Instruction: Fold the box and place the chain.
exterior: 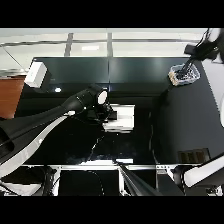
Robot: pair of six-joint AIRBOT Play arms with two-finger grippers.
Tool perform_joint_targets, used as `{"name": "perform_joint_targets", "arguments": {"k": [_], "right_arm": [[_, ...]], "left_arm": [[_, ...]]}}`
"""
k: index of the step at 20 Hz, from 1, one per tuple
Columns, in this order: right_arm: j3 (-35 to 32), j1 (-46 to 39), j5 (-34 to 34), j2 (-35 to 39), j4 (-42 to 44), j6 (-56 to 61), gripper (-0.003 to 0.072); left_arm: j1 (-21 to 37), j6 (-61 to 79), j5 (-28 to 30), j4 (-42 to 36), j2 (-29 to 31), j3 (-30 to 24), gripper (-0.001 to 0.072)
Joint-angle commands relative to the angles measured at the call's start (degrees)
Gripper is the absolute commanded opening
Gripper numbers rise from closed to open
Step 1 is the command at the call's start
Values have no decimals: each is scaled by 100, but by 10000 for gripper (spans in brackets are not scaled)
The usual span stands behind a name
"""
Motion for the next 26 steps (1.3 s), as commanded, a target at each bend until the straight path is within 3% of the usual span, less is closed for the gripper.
{"name": "perform_joint_targets", "arguments": {"k": [1, 7, 12, 18, 22, 26], "right_arm": [[4, 20, 227, 1056, 229, -730, 16], [4, 57, -4, 2837, 1486, -1482, 16], [4, 57, 70, 3713, 2763, -1777, 16], [4, 57, 531, 4140, 3998, -1847, 16], [0, 70, 1285, 4153, 4793, -1847, 16], [-4, 468, 1390, 4151, 5174, -1864, 16]], "left_arm": [[4, 0, 2, 0, -2, 2, 26], [4, 0, 7, 2, -2, 2, 25], [4, 0, 0, 2, -2, 2, 25], [4, 2, -2, 2, -2, 2, 25], [4, 0, 0, 2, -2, 2, 25], [4, 0, 0, 2, -2, 2, 25]]}}
